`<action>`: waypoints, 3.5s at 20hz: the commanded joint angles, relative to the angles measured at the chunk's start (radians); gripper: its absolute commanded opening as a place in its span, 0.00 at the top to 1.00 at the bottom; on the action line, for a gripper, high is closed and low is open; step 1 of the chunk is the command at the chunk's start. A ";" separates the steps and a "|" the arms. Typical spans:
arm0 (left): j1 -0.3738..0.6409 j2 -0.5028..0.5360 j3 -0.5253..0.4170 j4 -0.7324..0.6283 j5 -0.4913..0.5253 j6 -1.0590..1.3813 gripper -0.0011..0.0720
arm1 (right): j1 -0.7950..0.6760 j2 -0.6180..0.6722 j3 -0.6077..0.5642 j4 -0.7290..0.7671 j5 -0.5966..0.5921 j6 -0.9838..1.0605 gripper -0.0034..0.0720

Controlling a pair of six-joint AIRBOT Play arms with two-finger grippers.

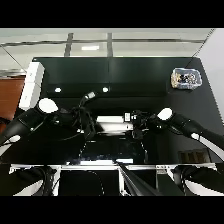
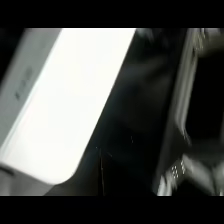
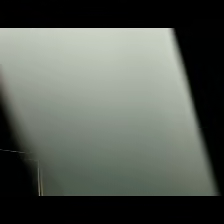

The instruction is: Fold the box and place the chain.

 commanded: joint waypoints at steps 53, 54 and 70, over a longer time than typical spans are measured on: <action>0.053 -0.108 -0.038 0.155 0.122 0.681 0.62 | 0.000 0.000 0.000 0.005 -0.011 0.007 0.70; 0.053 -0.108 -0.038 0.155 0.122 0.668 0.64 | 0.000 0.000 0.000 0.005 -0.011 0.007 0.70; -0.017 -0.196 -0.038 -0.020 0.181 0.668 0.67 | 0.000 0.000 0.000 0.005 -0.011 0.007 0.70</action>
